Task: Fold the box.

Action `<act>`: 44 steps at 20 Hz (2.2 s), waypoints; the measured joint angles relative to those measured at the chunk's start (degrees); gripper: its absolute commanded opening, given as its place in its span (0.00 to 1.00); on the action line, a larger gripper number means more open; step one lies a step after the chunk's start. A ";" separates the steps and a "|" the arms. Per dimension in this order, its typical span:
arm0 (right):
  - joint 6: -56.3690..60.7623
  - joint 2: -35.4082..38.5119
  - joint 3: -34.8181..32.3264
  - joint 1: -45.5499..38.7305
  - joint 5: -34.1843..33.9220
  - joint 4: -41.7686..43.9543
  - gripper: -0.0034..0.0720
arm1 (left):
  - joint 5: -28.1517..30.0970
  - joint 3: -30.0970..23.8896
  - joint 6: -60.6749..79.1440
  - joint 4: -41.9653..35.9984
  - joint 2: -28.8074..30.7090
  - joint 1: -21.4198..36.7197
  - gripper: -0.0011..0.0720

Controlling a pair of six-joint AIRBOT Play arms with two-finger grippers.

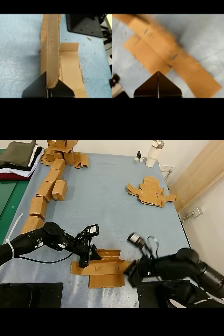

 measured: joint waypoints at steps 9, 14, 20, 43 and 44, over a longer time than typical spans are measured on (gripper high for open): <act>25.92 -10.45 -0.76 42.88 9.18 -36.13 0.09 | -0.02 0.02 -0.02 0.02 0.00 -0.02 0.03; 36.35 -12.57 -0.39 53.94 10.49 -51.39 0.65 | -0.02 0.02 -0.02 0.02 0.00 -0.02 0.03; 38.95 -18.14 -0.37 56.37 12.76 -57.35 0.65 | 0.00 0.00 0.00 0.02 0.00 0.00 0.03; 58.88 -22.38 3.80 56.72 -1.11 -72.91 1.00 | 0.02 0.00 -0.02 0.04 0.00 0.00 0.03; 59.06 -21.64 3.78 56.70 -1.77 -72.85 1.00 | 0.00 0.02 -0.02 0.04 0.00 0.00 0.03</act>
